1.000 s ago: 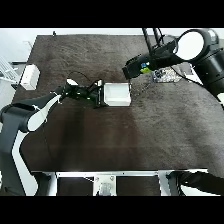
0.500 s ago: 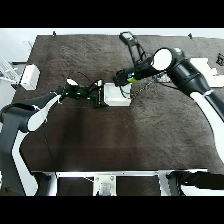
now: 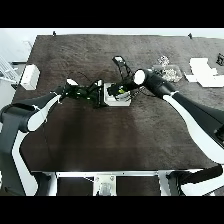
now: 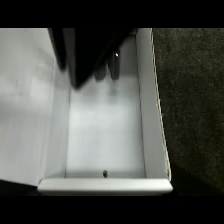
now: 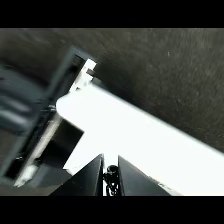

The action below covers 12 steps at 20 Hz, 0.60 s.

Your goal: Fold the box and place the chain.

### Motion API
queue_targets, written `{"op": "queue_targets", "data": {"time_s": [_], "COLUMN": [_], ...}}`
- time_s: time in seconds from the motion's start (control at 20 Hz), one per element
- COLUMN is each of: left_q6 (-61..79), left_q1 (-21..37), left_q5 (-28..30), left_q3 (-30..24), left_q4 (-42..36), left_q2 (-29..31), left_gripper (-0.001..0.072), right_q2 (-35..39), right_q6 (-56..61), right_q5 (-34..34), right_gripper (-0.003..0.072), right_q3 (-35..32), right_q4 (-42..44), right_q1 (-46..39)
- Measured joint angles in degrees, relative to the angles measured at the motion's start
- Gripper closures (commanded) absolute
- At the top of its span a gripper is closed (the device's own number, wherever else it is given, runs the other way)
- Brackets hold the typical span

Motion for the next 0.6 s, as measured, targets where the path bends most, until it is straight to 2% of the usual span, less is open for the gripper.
{"op": "queue_targets", "data": {"time_s": [0.05, 0.1, 0.3, 0.6], "left_q6": [0.0, -0.02, 0.0, 0.02], "left_q1": [0.0, 0.0, 0.0, 0.0], "left_q5": [0.0, 0.02, 0.04, 0.02], "left_q3": [0.0, 0.0, 0.0, 0.0], "left_q4": [0.0, 0.0, 0.0, 0.02], "left_q2": [0.0, 0.0, 0.0, 0.0], "left_gripper": [0.0362, 0.0362, 0.0362, 0.0362], "right_q2": [-0.98, -1.73, -1.16, 7.21], "right_q6": [0.0, 0.0, -0.04, 0.09], "right_q5": [-0.33, -0.72, -0.98, 1.7], "right_gripper": [0.039, 0.0198, 0.0191, 0.019], "right_q3": [-0.09, -0.2, -0.33, -1.75], "right_q4": [0.26, 0.52, 1.05, -3.65], "right_q1": [0.0, 0.0, -0.85, -5.49]}}
